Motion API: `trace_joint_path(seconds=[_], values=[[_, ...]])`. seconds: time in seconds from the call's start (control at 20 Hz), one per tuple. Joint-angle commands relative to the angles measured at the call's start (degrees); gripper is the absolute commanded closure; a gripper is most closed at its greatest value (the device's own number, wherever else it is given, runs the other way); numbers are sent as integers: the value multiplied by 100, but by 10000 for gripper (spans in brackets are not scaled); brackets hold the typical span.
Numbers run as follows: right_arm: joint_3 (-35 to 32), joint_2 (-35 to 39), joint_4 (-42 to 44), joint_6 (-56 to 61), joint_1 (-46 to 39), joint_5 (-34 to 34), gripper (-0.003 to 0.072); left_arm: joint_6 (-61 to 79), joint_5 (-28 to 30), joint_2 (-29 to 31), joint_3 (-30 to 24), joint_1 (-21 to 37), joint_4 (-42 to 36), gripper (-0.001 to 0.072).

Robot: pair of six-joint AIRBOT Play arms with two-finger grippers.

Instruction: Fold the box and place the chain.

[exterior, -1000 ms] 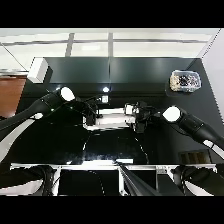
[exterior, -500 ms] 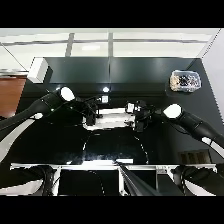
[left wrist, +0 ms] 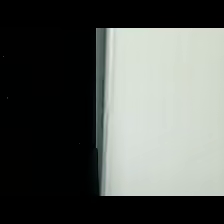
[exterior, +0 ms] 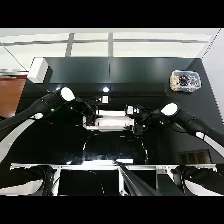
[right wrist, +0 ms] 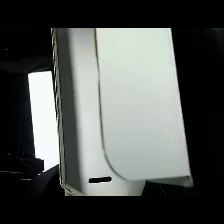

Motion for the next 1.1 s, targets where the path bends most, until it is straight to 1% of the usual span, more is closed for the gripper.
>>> trace_joint_path(seconds=[0.0,0.15,0.2,0.25,0.45,0.6,1.05], values=[[0,-195,22,-26,-2,22,92,-15,11,-4,2,0,-2,685],[0,-282,37,107,-2,-2,90,-13,-96,-4,2,2,0,685],[0,-289,39,155,-2,-59,44,-13,-116,-4,2,2,0,685],[0,-289,31,227,-2,-133,-34,-13,-111,-4,2,2,0,685],[0,-293,4,247,-2,-170,-34,-13,-111,-4,2,2,0,685],[0,-306,-240,247,-2,-144,-34,-13,-111,-4,2,2,0,685],[0,-398,-223,81,177,-203,-34,-13,-109,-4,2,2,0,685]])
